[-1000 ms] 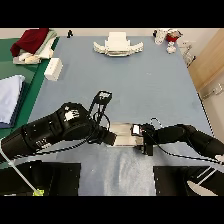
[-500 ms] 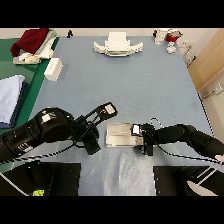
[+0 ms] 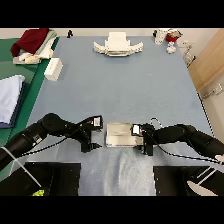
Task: Fold the box.
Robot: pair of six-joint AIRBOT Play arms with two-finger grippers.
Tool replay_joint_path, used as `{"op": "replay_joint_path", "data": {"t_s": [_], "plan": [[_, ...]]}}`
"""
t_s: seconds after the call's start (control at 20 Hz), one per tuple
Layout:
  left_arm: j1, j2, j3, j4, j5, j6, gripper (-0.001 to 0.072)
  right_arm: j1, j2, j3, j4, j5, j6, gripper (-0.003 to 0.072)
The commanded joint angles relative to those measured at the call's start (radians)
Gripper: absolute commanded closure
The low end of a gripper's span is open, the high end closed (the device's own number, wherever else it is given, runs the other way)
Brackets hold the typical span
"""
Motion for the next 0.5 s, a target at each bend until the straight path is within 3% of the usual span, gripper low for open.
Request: {"op": "replay_joint_path", "data": {"t_s": [0.0, 0.1, 0.45], "plan": [[-0.013, -0.108, -0.039, -0.201, 0.090, 0.323, 0.0022, 0.000, 0.000, 0.001, 0.001, 0.000, 0.000, 0.0208], [-0.023, -0.156, -0.039, -0.251, 0.151, 0.332, 0.0022, 0.001, 0.000, 0.001, 0.001, 0.000, 0.000, 0.0208], [-0.080, -0.227, -0.027, -0.337, 0.153, 0.411, 0.0022, 0.001, 0.000, 0.001, 0.001, 0.000, 0.000, 0.0208]]}}
